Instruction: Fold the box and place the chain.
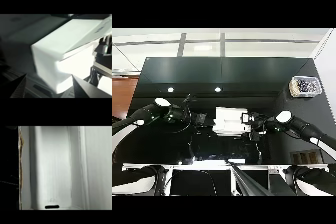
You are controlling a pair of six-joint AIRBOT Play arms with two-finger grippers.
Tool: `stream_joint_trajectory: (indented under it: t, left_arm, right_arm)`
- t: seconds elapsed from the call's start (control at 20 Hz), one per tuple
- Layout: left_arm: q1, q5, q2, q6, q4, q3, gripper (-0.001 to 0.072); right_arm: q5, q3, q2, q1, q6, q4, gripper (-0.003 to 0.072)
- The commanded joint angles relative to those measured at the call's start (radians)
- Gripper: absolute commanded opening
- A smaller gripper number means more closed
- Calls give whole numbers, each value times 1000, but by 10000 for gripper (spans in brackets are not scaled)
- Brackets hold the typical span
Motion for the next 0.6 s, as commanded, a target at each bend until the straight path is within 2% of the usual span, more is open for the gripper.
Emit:
stream_joint_trajectory:
  t: [0.0,0.3,0.35,0.4,0.55]
  left_arm:
    - [-35,-6,2,-19,3,40,617]
    - [-105,23,19,-216,174,117,610]
    - [-108,33,28,-254,185,124,530]
    - [-110,40,36,-269,185,127,489]
    - [-140,63,48,-381,211,129,489]
  right_arm:
    - [0,0,0,1,0,0,485]
    - [0,0,0,1,0,0,486]
    - [0,0,0,1,0,0,485]
    - [0,0,0,1,0,0,486]
    - [0,0,0,1,0,0,486]
